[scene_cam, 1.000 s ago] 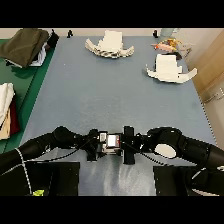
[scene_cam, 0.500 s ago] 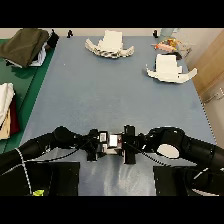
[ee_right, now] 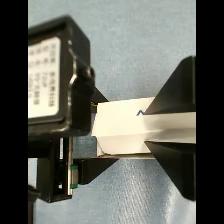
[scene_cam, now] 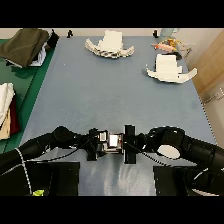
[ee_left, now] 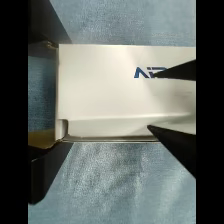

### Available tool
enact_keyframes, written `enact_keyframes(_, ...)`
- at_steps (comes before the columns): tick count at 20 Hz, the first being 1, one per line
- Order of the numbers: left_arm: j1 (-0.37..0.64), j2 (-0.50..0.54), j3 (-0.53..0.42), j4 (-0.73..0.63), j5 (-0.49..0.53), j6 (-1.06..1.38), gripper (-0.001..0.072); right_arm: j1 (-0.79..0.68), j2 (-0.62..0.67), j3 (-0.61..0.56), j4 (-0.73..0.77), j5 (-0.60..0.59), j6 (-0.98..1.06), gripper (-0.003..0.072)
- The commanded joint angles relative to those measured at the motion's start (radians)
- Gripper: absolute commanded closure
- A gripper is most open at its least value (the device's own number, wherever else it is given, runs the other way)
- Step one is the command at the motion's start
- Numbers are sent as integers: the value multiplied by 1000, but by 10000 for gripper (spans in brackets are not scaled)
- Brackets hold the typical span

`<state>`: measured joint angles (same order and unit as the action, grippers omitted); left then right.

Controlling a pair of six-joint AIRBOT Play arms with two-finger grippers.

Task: Fold the box.

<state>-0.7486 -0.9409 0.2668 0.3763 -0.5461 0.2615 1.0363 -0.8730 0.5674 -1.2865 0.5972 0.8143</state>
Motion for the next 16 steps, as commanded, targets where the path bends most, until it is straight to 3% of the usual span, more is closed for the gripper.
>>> enact_keyframes(1,0,-1,0,2,-4,2,201,-2,-1,0,-42,-3,24,471)
enact_keyframes(3,0,-1,0,2,-4,2,201,-1,-1,0,-39,-3,24,534)
enact_keyframes(16,0,0,0,2,-4,2,201,29,-81,0,87,25,23,526)
